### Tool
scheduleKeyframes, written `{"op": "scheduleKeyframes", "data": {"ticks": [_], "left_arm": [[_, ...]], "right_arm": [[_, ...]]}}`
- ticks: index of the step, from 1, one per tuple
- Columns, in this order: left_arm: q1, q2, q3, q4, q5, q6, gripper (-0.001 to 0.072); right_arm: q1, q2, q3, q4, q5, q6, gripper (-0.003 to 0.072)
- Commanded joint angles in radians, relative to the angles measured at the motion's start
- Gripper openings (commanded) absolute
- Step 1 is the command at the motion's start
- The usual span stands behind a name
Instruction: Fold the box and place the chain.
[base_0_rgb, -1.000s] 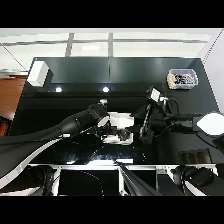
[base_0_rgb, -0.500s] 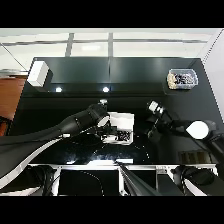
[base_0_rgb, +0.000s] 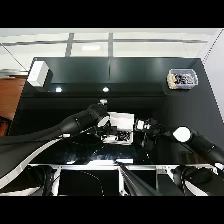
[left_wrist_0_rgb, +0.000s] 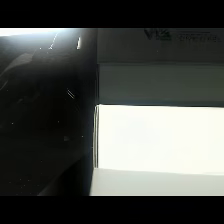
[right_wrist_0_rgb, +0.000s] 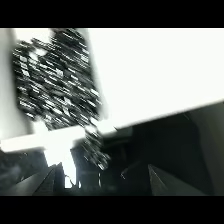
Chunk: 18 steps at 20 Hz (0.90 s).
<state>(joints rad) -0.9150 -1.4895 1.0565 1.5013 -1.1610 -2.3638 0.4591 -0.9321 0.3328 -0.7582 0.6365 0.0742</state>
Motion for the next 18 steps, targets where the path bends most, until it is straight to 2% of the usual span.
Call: {"op": "scheduleKeyframes", "data": {"ticks": [1, 11, 12, 13, 15, 16, 18], "left_arm": [[0.000, 0.000, 0.000, 0.000, 0.000, 0.000, 0.0031], [0.000, 0.000, 0.000, 0.000, 0.000, 0.000, 0.0032], [0.000, 0.000, 0.000, 0.000, 0.000, 0.000, 0.0032], [0.000, 0.000, 0.000, 0.000, 0.000, 0.000, 0.0032], [0.000, 0.000, 0.000, 0.000, 0.000, 0.000, 0.0032], [0.000, 0.000, 0.000, 0.000, 0.000, 0.000, 0.0031], [0.000, 0.000, 0.000, 0.000, 0.000, 0.000, 0.0032]], "right_arm": [[0.006, -0.055, -0.005, 0.130, -0.005, -0.192, 0.0541], [0.006, -0.094, -0.005, 0.137, -0.010, -0.179, 0.0538], [0.006, -0.102, -0.005, 0.137, -0.010, -0.179, 0.0454], [0.006, -0.103, -0.005, 0.137, -0.010, -0.179, 0.0282], [0.006, -0.103, -0.005, 0.137, -0.010, -0.178, 0.0240], [0.006, -0.103, -0.005, 0.137, -0.010, -0.173, 0.0149], [0.006, -0.100, -0.002, 0.137, -0.011, -0.132, 0.0119]]}}
